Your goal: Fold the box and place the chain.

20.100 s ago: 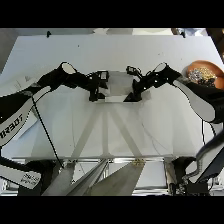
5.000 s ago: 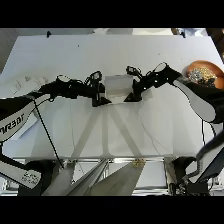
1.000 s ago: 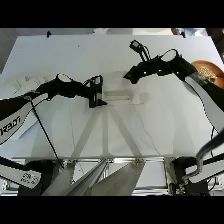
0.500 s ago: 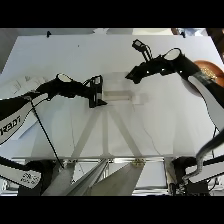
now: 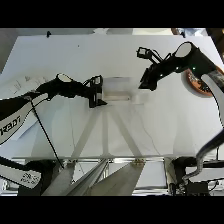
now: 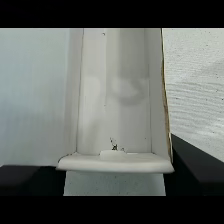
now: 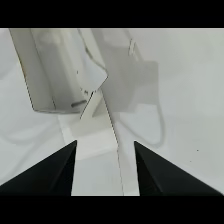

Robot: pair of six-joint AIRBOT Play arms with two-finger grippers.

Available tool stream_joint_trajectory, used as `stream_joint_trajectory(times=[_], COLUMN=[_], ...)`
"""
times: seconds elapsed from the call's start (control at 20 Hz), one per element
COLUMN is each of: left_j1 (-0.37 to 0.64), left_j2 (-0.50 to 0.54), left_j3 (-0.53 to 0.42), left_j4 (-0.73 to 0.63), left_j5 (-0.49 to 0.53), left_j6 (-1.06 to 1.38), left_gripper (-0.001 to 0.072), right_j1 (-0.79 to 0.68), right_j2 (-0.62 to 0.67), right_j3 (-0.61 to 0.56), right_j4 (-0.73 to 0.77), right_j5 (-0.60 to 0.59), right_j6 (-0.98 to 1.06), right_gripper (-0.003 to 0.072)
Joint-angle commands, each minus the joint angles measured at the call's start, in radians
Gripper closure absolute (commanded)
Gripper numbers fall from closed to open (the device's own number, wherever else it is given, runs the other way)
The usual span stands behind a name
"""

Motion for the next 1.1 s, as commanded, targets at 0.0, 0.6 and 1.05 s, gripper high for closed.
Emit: stream_joint_trajectory(times=[0.0,0.6,1.05], left_j1=[0.0,0.0,0.0], left_j2=[-0.001,-0.001,-0.001], left_j3=[0.0,0.0,0.0], left_j4=[-0.001,-0.001,-0.001], left_j5=[0.0,0.0,0.0], left_j6=[0.0,0.0,0.0], left_gripper=[0.0317,0.0317,0.0317], right_j1=[-0.001,0.142,0.142], right_j2=[-0.018,-0.179,-0.179], right_j3=[-0.003,-0.024,-0.024], right_j4=[-0.045,-0.05,-0.046], right_j5=[0.023,-0.068,-0.053], right_j6=[-0.127,-0.149,-0.149], right_gripper=[0.0201,0.0148,0.0411])
